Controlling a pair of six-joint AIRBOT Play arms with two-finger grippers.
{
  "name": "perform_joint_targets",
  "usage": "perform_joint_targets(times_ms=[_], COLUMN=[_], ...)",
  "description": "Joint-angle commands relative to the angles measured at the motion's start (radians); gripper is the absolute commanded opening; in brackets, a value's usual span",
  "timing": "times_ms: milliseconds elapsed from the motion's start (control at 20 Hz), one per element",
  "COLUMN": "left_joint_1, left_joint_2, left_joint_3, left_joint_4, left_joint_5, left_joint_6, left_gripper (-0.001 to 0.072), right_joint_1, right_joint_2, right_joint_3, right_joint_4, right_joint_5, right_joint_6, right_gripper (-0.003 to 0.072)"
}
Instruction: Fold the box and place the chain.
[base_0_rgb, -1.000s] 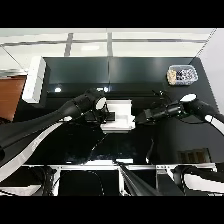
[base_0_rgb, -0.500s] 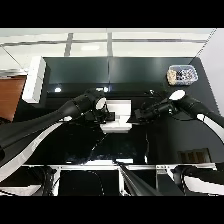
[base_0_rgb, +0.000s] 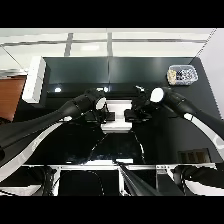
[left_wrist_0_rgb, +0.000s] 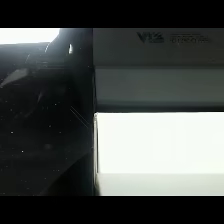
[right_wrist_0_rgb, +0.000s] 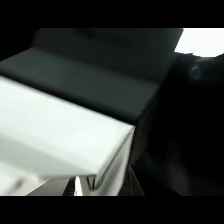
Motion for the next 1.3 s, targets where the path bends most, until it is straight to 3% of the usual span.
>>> perform_joint_targets(times_ms=[0, 350, 400, 500, 750, 800, 850, 900, 950, 1150, 1250], left_joint_1=[0.0, 0.0, 0.0, 0.0, 0.0, 0.0, 0.0, 0.0, 0.0, 0.0, 0.0], left_joint_2=[0.0, 0.0, 0.0, 0.0, 0.0, 0.0, 0.0, 0.0, 0.0, 0.0, 0.0], left_joint_3=[0.0, 0.0, 0.0, 0.0, 0.0, 0.0, 0.0, 0.0, 0.0, 0.0, 0.0], left_joint_4=[0.0, 0.001, 0.001, 0.001, 0.001, 0.001, 0.001, 0.001, 0.001, 0.001, 0.001], left_joint_5=[0.001, 0.001, 0.001, 0.001, 0.003, 0.002, 0.002, 0.002, 0.002, 0.002, 0.002], left_joint_6=[0.0, 0.0, 0.001, 0.0, 0.0, 0.0, 0.001, 0.0, 0.0, 0.0, 0.0], left_gripper=[0.0024, 0.0025, 0.0024, 0.0024, 0.0024, 0.0024, 0.0024, 0.0025, 0.0025, 0.0025, 0.0024], right_joint_1=[0.126, 0.207, 0.207, 0.207, 0.206, 0.206, 0.204, 0.204, 0.204, 0.202, 0.191], right_joint_2=[-0.002, -0.074, -0.079, -0.08, -0.079, -0.078, -0.078, -0.079, -0.078, -0.073, -0.043], right_joint_3=[0.047, 0.11, 0.11, 0.11, 0.11, 0.11, 0.11, 0.11, 0.11, 0.11, 0.11], right_joint_4=[-0.318, -0.385, -0.38, -0.365, -0.362, -0.36, -0.356, -0.356, -0.357, -0.36, -0.368], right_joint_5=[-0.026, 0.07, 0.074, 0.067, 0.066, 0.066, 0.066, 0.067, 0.068, 0.07, 0.073], right_joint_6=[0.35, 0.517, 0.516, 0.507, 0.507, 0.507, 0.507, 0.507, 0.507, 0.499, 0.476], right_gripper=[0.0357, 0.0354, 0.0156, 0.0013, 0.0024, 0.0175, 0.0252, 0.0182, 0.0014, 0.0018, 0.0322])
